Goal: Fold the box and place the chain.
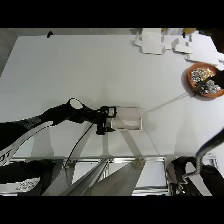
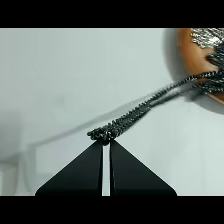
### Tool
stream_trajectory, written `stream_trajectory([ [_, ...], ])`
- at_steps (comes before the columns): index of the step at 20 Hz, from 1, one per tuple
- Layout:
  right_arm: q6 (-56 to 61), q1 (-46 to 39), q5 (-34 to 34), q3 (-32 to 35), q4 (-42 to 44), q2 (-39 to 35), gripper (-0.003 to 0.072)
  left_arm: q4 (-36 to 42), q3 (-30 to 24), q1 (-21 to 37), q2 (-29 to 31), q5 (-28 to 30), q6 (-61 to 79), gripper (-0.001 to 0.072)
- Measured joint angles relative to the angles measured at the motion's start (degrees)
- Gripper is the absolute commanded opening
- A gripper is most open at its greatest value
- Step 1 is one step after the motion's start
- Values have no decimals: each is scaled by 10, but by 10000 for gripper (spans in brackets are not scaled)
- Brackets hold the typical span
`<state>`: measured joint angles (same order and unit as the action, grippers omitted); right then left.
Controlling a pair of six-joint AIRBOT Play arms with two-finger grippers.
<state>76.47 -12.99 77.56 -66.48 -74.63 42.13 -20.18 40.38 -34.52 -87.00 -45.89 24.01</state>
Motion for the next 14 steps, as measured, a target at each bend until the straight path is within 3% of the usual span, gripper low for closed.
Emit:
stream_trajectory([
  [6, 2, 107, 58, 0, 106, -113, 14, 0, 0, 0, 0, 0, 0, 129],
  [11, 2, 172, 95, 4, 181, -143, 14, 0, 0, 0, 0, 0, 0, 129],
  [14, 1, 211, 77, 34, 220, -148, 14, 0, 0, 0, 0, 0, 0, 129],
])
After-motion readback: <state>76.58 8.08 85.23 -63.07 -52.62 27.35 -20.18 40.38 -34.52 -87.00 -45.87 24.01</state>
